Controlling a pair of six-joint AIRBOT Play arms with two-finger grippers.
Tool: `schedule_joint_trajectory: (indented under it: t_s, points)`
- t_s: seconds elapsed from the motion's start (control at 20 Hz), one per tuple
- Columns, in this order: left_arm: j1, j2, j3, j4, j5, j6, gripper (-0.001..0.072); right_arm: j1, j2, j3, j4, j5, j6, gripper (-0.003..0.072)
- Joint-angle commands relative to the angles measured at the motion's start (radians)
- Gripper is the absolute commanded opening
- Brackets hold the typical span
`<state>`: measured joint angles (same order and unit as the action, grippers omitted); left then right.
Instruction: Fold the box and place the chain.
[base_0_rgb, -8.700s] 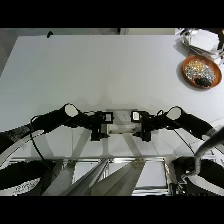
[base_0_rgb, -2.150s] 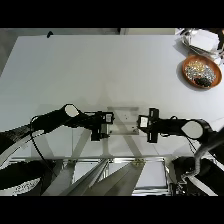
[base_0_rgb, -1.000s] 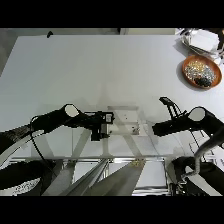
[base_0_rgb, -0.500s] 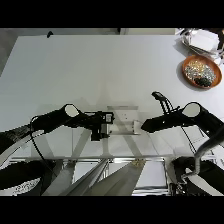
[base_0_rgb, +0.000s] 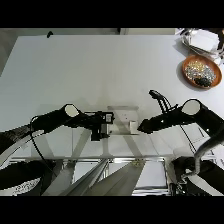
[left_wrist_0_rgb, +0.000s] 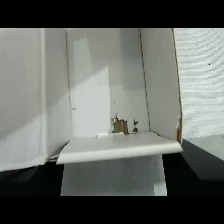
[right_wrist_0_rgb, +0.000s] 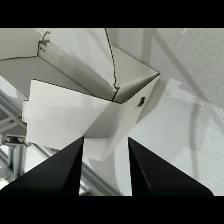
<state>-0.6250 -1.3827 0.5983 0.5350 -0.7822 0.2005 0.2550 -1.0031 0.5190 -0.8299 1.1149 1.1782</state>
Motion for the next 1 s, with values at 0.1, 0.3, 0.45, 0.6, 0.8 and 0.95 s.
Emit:
schedule_joint_trajectory:
  t_s: [0.1, 0.3, 0.45, 0.6, 0.8, 0.95]
  points:
    - [0.0, 0.0, 0.0, 0.0, 0.0, 0.0, 0.0256, 0.034, -0.001, 0.003, -0.005, -0.042, 0.039, 0.0363]
    - [0.0, 0.0, 0.0, 0.0, 0.0, 0.0, 0.0256, 0.103, -0.009, 0.003, -0.016, -0.145, 0.166, 0.0416]
    - [0.0, 0.0, 0.0, 0.0, 0.0, 0.0, 0.0256, 0.149, -0.01, 0.005, -0.074, -0.212, 0.285, 0.0416]
    - [0.0, 0.0, 0.0, 0.0, 0.0, 0.0, 0.0256, 0.216, -0.016, 0.03, -0.193, -0.218, 0.449, 0.0416]
    - [0.0, 0.0, 0.0, 0.0, 0.0, 0.0, 0.0256, 0.291, -0.067, 0.114, -0.308, -0.214, 0.618, 0.0415]
    - [0.0, 0.0, 0.0, 0.0, 0.0, 0.0, 0.0256, 0.349, -0.108, 0.151, -0.364, -0.202, 0.726, 0.0415]
